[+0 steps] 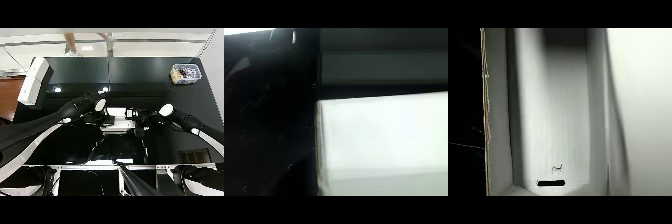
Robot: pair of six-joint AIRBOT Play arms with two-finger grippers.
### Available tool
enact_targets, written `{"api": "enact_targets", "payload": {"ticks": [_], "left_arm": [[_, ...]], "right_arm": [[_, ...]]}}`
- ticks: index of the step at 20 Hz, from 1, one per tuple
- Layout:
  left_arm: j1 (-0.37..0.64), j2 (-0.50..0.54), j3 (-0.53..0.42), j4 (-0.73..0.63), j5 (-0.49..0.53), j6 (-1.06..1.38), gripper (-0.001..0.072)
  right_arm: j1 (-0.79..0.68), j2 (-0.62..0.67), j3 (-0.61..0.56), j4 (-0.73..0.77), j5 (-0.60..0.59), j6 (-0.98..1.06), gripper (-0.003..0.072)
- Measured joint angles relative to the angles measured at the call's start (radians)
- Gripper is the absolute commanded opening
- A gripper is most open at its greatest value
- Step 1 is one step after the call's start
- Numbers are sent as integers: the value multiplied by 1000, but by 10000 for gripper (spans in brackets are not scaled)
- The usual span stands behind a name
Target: Fold the box and place the chain.
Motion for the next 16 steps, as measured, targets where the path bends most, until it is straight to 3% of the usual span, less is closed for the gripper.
{"api": "enact_targets", "payload": {"ticks": [4, 6, 7, 9, 10, 11, 12, 16], "left_arm": [[-2, 0, 0, -11, -3, -16, 65], [-2, 0, 0, -28, 0, -16, 410], [-2, 0, 1, -38, 0, -20, 484], [-3, 0, 1, -39, -4, -23, 487], [-3, 0, 1, -35, -10, -23, 483], [-3, 0, 1, -35, -13, -24, 293], [-3, 0, 1, -35, -15, -24, 33], [-2, 0, 0, -28, -23, -27, 30]], "right_arm": [[0, 0, 0, -1, 1, -3, 317], [0, 0, 0, -1, 2, -4, 317], [0, 0, 0, 0, 1, -4, 317], [0, 0, 0, 0, 1, -4, 317], [0, 0, 0, 0, 1, -4, 317], [0, 0, 0, 0, 1, -4, 317], [0, 0, 0, 0, 1, -3, 317], [0, 0, 0, 0, 0, -1, 317]]}}
